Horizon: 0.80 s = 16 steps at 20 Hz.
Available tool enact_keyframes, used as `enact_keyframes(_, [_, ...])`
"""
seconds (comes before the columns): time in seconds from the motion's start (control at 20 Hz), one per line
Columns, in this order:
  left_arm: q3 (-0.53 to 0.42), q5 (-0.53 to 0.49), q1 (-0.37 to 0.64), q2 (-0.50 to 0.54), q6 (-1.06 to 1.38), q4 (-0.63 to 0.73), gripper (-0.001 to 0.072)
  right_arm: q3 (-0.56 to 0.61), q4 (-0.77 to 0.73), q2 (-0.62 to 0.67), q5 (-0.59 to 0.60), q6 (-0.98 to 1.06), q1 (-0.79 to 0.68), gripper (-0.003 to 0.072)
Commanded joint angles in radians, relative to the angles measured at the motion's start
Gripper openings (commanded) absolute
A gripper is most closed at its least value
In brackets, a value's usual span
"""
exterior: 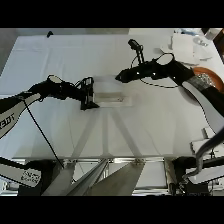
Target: Fold the box and place the chain.
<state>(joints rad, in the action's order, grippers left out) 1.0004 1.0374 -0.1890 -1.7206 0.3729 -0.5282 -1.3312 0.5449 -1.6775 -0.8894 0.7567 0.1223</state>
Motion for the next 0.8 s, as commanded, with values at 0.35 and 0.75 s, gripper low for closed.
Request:
enact_keyframes(0.35, [0.001,0.000,0.000,0.000,0.000,0.000,0.0393,-0.054,0.218,-0.132,0.007,0.107,0.001,0.0010])
enact_keyframes(0.75, [0.001,0.000,0.000,0.000,0.000,0.000,0.0393,-0.055,0.314,0.159,-0.271,-0.225,0.001,0.0010])
